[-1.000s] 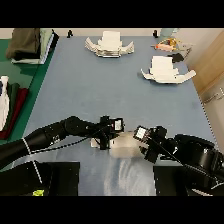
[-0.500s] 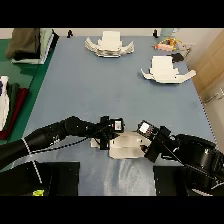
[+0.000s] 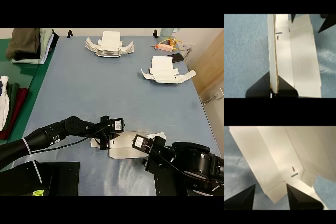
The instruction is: Fold the box.
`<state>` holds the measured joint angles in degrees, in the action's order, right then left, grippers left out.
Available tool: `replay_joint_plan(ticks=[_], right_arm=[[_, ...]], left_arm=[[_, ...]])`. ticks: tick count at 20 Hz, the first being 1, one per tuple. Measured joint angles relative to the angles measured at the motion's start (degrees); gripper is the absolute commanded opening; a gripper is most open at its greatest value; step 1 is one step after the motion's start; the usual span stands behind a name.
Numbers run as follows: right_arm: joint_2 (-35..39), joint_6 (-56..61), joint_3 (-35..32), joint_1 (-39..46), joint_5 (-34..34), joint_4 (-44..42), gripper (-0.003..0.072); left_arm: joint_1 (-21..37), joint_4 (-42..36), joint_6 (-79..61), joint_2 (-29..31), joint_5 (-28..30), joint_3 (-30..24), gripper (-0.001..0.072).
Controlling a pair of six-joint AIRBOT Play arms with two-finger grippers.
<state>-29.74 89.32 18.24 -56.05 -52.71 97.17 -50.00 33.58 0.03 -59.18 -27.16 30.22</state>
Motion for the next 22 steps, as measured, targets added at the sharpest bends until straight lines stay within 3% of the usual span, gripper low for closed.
replay_joint_plan(ticks=[11,18,19,21,22], right_arm=[[-6.80,3.98,-0.17,-2.40,4.31,6.95,0.0592],[-4.28,14.82,2.19,-2.40,0.04,13.49,0.0592],[-4.09,15.87,2.29,-2.38,-0.59,13.88,0.0610],[-3.89,17.27,2.36,-2.40,-1.22,14.64,0.0720],[-3.78,17.68,2.43,-2.38,-1.42,15.04,0.0720]], left_arm=[[0.00,0.02,0.00,0.00,0.02,0.00,0.0016],[0.00,0.02,0.00,0.00,0.02,0.00,0.0016],[0.00,0.00,0.00,0.00,0.02,0.00,0.0016],[0.00,0.00,0.00,0.00,0.02,0.00,0.0016],[0.00,0.02,0.00,0.00,0.02,0.00,0.0016]])
